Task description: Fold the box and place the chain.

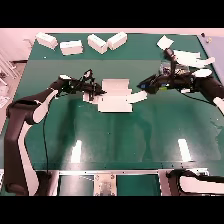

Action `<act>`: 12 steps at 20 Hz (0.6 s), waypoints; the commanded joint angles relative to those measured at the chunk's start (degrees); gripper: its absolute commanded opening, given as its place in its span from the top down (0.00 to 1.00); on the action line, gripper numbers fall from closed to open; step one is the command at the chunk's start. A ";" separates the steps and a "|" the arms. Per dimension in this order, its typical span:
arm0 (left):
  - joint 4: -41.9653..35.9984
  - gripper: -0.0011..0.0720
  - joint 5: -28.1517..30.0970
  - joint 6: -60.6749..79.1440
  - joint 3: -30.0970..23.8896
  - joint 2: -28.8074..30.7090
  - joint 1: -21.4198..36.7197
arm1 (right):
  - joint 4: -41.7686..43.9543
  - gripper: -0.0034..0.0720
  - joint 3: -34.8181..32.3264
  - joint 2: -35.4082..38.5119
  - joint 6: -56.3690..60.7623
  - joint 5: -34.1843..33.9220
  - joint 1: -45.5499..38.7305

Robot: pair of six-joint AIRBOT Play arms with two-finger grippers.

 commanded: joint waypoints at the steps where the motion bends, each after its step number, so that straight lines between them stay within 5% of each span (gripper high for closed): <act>1: 0.00 0.96 0.11 0.00 -0.02 -0.04 -0.02 | -8.74 0.47 -2.84 0.63 -0.98 -4.98 3.96; 6: 0.00 0.96 0.20 0.00 -0.02 -0.04 -0.02 | -5.86 0.47 -3.30 0.44 -1.01 -10.16 4.26; 12: 0.02 0.96 0.22 0.00 -0.02 -0.04 -0.02 | -16.28 0.46 -8.81 3.26 -5.27 -15.15 11.58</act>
